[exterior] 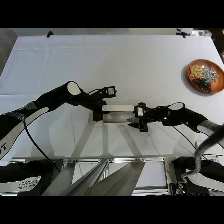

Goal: Fold the box and place the chain.

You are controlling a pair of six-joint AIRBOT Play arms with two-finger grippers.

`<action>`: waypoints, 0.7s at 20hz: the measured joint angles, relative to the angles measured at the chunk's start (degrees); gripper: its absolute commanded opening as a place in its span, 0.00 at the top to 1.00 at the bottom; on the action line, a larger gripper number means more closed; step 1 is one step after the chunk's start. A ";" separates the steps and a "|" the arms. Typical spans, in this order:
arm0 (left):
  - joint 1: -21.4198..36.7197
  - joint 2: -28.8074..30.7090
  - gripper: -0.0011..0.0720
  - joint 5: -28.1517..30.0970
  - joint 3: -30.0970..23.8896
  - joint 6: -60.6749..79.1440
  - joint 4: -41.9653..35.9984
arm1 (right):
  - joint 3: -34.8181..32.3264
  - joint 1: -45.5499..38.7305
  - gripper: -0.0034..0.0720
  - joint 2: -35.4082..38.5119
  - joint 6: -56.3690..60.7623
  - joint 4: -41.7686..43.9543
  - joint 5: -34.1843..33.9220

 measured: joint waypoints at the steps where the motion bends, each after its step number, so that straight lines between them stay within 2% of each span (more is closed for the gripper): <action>1: 0.00 0.00 0.96 -0.04 0.00 0.00 0.07 | 0.02 0.31 0.30 -0.28 0.02 0.04 -0.02; 3: 0.00 0.04 0.96 -0.04 0.02 0.00 0.11 | 0.04 0.90 0.30 -0.96 -0.20 0.15 -0.02; 5: 0.00 0.04 0.96 -0.04 0.02 0.02 0.09 | 0.04 1.22 0.38 -1.36 -0.50 0.20 -0.17; 14: 0.00 0.04 0.96 0.04 0.02 0.00 -0.13 | 0.07 1.53 0.38 -1.77 -0.94 0.15 -1.01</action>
